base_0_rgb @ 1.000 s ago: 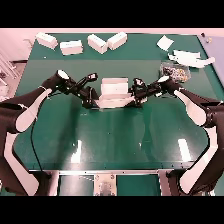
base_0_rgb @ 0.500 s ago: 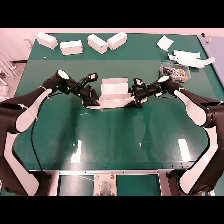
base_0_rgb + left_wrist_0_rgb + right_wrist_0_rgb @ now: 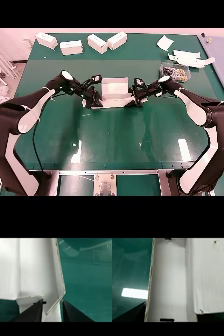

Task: Fold the box and place the chain.

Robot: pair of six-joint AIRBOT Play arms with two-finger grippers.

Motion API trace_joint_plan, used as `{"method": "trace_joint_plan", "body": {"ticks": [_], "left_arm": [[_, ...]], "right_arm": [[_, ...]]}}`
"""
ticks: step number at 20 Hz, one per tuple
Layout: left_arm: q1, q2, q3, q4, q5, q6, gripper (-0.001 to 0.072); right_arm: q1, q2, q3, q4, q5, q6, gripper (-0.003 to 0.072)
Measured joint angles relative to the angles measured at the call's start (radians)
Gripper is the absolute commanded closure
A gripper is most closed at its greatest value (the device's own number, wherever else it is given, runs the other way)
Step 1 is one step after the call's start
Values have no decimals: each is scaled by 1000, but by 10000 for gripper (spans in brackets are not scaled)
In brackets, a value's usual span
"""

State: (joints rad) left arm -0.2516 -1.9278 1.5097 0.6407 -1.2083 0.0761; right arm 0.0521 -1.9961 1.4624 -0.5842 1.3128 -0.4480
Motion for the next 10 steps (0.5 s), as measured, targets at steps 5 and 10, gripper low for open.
{"method": "trace_joint_plan", "body": {"ticks": [5,10], "left_arm": [[-10,0,0,12,35,2,418],[-7,1,0,74,47,4,263]], "right_arm": [[0,0,0,3,-3,1,177],[1,0,0,0,0,-1,176]]}}
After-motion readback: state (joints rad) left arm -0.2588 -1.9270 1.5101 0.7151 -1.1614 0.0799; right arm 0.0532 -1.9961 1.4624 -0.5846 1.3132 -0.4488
